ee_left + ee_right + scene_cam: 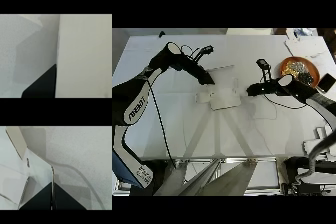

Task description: Fold the box and place the chain.

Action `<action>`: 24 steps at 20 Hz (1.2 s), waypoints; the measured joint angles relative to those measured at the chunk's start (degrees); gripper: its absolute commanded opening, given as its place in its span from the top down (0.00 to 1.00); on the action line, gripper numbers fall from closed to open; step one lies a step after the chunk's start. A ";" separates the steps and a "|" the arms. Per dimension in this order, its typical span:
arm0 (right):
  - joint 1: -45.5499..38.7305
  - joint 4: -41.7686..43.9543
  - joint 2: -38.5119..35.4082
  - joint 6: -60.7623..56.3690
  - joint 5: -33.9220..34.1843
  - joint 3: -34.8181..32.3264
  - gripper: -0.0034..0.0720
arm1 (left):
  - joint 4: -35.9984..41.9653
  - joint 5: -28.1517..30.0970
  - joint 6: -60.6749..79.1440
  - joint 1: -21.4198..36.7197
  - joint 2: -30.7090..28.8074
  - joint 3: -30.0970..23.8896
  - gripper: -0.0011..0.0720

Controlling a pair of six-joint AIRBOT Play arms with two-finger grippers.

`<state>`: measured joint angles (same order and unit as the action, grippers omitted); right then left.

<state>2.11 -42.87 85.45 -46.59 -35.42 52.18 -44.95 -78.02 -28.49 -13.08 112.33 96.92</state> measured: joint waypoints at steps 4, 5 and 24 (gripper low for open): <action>-0.04 -0.09 0.00 -0.04 0.39 0.00 0.50 | -0.52 0.35 -0.07 0.02 0.00 -0.02 0.98; -0.07 -0.17 -0.04 -0.04 0.35 0.02 0.48 | -0.48 0.59 -0.04 0.09 0.00 -0.02 0.99; -23.91 -11.08 -22.25 -2.73 -8.02 0.13 0.48 | -3.96 -11.85 3.80 -2.12 -20.44 -5.51 0.99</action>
